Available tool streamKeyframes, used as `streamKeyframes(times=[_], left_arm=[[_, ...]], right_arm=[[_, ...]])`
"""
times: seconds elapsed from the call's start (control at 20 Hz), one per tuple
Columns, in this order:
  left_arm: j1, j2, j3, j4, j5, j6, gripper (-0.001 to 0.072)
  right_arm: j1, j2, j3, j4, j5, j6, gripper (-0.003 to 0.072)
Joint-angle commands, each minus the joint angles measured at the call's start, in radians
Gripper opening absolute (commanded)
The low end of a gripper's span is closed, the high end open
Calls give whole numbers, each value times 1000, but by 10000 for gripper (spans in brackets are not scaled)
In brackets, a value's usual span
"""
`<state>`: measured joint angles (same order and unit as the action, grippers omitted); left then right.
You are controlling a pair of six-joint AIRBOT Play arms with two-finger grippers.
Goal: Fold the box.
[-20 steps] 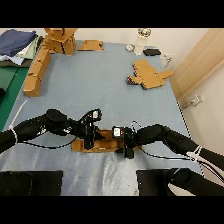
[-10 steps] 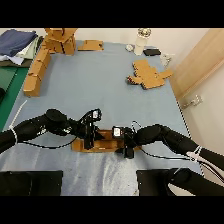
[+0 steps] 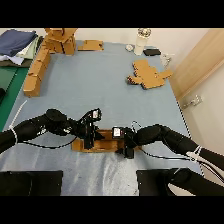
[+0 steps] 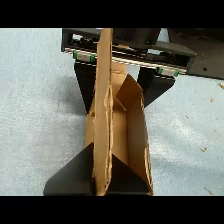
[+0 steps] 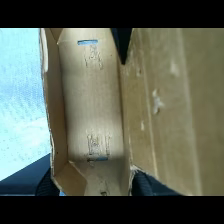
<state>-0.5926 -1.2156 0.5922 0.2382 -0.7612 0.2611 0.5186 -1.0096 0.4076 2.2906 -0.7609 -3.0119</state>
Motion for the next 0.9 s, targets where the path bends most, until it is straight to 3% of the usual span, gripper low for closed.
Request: streamKeyframes(times=[0.0, 0.4, 0.45, 0.5, 0.85], left_arm=[[0, 0, 1, 1, -1, 0, 14], [0, 0, 1, 1, -1, 0, 14], [0, 0, 1, 1, -1, 0, 14], [0, 0, 1, 1, -1, 0, 14], [2, 2, 1, 2, 7, -12, 15]], right_arm=[[1, 0, 0, 2, 2, 0, 531], [1, 0, 0, 2, 2, 0, 506], [1, 0, 0, 2, 2, 0, 497], [1, 0, 0, 2, 1, 0, 439], [1, 0, 0, 2, 1, 0, 449]])
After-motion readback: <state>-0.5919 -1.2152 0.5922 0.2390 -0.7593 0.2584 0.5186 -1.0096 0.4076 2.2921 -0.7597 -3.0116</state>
